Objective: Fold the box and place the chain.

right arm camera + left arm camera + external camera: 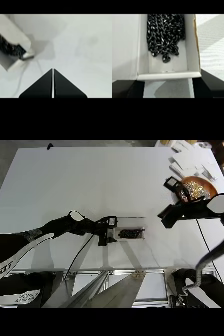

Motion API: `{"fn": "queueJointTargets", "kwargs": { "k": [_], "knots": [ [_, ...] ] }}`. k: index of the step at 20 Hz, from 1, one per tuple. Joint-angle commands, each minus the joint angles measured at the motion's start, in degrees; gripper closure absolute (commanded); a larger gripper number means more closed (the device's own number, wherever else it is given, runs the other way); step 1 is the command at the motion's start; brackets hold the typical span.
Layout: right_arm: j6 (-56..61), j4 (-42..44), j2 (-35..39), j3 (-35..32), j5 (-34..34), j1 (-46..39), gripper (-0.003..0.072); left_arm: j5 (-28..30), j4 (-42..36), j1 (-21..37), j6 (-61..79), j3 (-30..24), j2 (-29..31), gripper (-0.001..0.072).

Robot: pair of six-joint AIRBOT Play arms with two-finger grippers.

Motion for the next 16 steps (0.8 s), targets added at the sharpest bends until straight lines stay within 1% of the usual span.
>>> {"fn": "queueJointTargets", "kwargs": {
  "k": [1, 4, 5, 6, 7, 8, 10, 12, 13, 16],
  "knots": [
    [-21.05, -0.02, -5.25, -3.34, 2.49, -1.2, 0.0669, 0.0, 0.0, 0.04, 0.02, 0.0, 0.04, 0.0395],
    [-33.79, 0.48, -8.09, -6.64, -0.74, 0.7, 0.0668, 0.02, 0.0, 0.02, 0.02, 0.0, 0.04, 0.0395],
    [-36.41, 1.07, -8.31, -7.69, -2.73, 0.83, 0.0649, 0.02, 0.0, 0.04, 0.02, 0.0, 0.04, 0.0395],
    [-38.07, 2.25, -8.31, -8.55, -4.83, 0.83, 0.0551, 0.0, 0.0, 0.04, 0.02, 0.0, 0.02, 0.0395],
    [-38.84, 3.43, -8.31, -9.18, -6.78, 0.83, 0.0432, 0.0, 0.0, 0.04, 0.02, 0.0, 0.04, 0.0395],
    [-39.41, 4.79, -8.31, -9.49, -7.8, 0.83, 0.0409, 0.0, 0.0, 0.04, 0.02, 0.0, 0.04, 0.0395],
    [-43.23, 10.12, -8.33, -9.53, -8.02, 0.83, 0.0422, 0.0, 0.0, 0.04, 0.02, 0.0, 0.04, 0.0395],
    [-48.89, 16.7, -8.52, -9.53, -7.41, 0.83, 0.046, 0.02, 0.02, 0.04, 0.02, 0.0, 0.04, 0.0395],
    [-50.31, 18.01, -8.79, -9.53, -7.06, 0.85, 0.0464, 0.02, 0.0, 0.04, 0.02, 0.0, 0.02, 0.0395],
    [-50.97, 17.99, -9.4, -9.55, -6.62, 0.83, 0.0458, 0.0, 0.0, 0.04, 0.02, 0.0, 0.04, 0.0395]
  ]
}}
